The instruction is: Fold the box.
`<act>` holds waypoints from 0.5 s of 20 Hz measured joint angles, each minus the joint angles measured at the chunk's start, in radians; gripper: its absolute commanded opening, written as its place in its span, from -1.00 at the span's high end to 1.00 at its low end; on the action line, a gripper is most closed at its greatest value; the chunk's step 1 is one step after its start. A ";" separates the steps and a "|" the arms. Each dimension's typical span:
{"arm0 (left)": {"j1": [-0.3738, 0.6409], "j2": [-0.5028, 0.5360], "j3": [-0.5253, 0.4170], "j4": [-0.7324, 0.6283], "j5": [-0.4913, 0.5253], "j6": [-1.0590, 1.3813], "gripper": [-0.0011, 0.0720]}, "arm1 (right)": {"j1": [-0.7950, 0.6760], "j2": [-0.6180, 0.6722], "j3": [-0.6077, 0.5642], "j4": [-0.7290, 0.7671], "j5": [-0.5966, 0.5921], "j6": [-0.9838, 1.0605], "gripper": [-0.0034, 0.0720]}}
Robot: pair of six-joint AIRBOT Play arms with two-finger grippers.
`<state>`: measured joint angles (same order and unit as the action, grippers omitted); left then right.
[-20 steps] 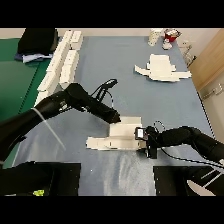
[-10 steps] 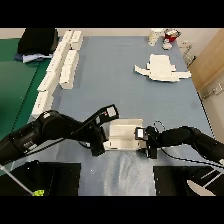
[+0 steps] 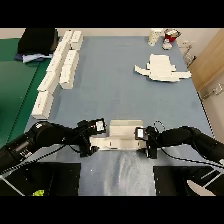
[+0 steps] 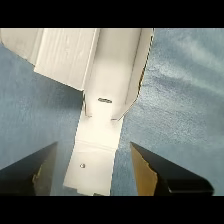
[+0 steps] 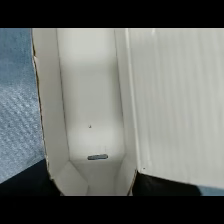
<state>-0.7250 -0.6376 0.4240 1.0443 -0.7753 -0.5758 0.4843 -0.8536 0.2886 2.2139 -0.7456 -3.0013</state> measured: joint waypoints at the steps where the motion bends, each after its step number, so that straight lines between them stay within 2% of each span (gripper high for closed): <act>1: 0.007 -0.005 -0.023 -0.032 0.027 0.061 -0.90 | 0.000 0.000 0.000 0.000 0.000 0.000 -0.46; 9: 0.026 -0.156 -0.081 -0.316 0.150 0.441 -0.89 | 0.000 0.000 0.000 0.000 0.000 0.000 -0.46; 10: 0.027 -0.175 -0.082 -0.351 0.158 0.481 -0.75 | 0.000 0.000 0.000 0.000 0.000 0.000 -0.46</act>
<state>-0.6983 -0.8124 0.3420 0.6933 -0.6174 -0.0948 0.4843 -0.8536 0.2886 2.2139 -0.7456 -3.0013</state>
